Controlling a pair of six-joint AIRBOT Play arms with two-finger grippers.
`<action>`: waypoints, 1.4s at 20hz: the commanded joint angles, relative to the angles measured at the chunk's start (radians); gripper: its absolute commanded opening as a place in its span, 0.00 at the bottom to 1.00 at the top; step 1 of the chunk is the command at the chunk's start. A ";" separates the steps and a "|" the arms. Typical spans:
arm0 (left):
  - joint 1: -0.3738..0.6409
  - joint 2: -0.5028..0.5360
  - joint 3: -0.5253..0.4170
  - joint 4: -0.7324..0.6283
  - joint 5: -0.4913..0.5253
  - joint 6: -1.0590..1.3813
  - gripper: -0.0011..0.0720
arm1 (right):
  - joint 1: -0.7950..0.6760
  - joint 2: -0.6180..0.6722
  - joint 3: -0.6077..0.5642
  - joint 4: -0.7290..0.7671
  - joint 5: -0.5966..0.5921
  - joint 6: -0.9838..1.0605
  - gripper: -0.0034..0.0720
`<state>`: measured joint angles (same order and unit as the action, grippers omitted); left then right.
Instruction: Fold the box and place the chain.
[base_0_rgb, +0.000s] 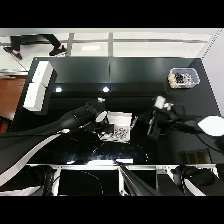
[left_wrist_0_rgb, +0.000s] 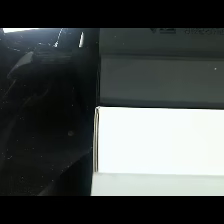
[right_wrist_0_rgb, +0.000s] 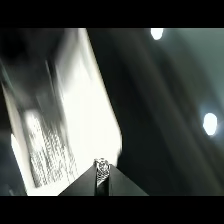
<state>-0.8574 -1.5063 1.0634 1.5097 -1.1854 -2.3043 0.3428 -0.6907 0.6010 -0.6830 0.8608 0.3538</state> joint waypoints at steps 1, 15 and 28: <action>0.001 0.000 0.000 0.000 0.003 0.000 0.06 | 0.001 0.080 0.079 0.175 0.027 0.068 0.09; 0.001 0.000 0.000 -0.003 0.007 0.000 0.06 | 0.035 0.044 -0.053 0.299 -0.103 0.200 0.72; 0.001 0.002 0.038 -0.030 0.027 -0.060 0.06 | -0.142 0.044 -0.053 0.297 -0.068 0.200 0.72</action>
<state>-0.8574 -1.5051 1.0882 1.4796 -1.1748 -2.3543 0.2119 -0.6460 0.5484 -0.3859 0.7902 0.5541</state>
